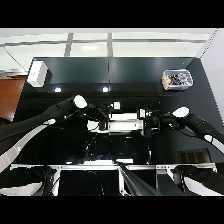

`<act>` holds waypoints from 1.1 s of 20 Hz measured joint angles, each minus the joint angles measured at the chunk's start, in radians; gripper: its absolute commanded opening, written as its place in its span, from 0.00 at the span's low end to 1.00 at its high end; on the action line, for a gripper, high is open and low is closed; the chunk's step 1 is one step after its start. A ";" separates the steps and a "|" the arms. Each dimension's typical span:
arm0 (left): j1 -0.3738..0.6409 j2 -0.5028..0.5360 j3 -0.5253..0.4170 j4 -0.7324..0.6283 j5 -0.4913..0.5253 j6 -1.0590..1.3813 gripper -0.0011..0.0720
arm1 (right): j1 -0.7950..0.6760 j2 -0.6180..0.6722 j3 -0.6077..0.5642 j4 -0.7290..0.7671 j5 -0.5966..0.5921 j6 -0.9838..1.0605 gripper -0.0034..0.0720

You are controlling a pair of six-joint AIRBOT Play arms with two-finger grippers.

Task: Fold the box and place the chain.

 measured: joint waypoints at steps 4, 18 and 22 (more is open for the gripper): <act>0.000 0.000 0.000 0.000 -0.001 0.000 0.04 | -0.001 -0.012 0.000 -0.042 0.004 0.008 0.98; 0.000 0.000 0.000 0.000 0.000 0.000 0.04 | 0.043 -0.026 0.005 -0.181 -0.040 0.146 0.98; 0.000 0.000 0.000 0.000 0.000 0.000 0.04 | 0.049 -0.028 0.005 -0.198 -0.049 0.159 0.98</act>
